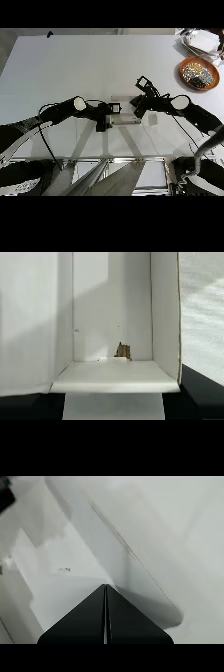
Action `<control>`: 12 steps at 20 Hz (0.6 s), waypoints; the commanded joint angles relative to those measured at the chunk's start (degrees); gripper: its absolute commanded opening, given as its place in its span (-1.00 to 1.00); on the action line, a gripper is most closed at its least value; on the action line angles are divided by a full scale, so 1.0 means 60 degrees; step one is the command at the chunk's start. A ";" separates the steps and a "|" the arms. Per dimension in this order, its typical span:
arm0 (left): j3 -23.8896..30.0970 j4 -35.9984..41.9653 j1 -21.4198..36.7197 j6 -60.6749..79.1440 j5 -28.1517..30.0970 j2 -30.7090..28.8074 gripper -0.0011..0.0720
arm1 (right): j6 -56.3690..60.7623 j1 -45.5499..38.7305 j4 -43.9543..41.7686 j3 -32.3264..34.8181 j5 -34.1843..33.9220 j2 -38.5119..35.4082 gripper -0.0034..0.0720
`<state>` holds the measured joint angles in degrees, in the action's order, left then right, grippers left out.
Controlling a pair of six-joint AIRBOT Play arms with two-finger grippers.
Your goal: Fold the box and place the chain.
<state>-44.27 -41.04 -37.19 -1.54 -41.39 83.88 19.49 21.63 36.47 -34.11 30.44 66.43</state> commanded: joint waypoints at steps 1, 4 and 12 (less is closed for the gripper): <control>-0.0007 -0.0022 -0.0007 0.0004 0.0000 -0.0007 -0.39 | 0.1020 0.0066 0.0601 0.0004 0.0135 0.0648 -0.86; -0.0007 -0.0025 -0.0007 0.0004 0.0000 -0.0007 -0.39 | 0.1020 0.0066 0.0565 0.0000 0.0175 0.0652 -0.86; -0.0007 -0.0025 -0.0007 0.0004 0.0000 -0.0007 -0.39 | 0.0994 0.0066 0.0586 -0.0007 0.0357 -0.0805 -0.86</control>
<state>-44.27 -41.30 -37.21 -1.48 -41.43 83.85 25.30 21.98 39.92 -34.11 32.42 65.08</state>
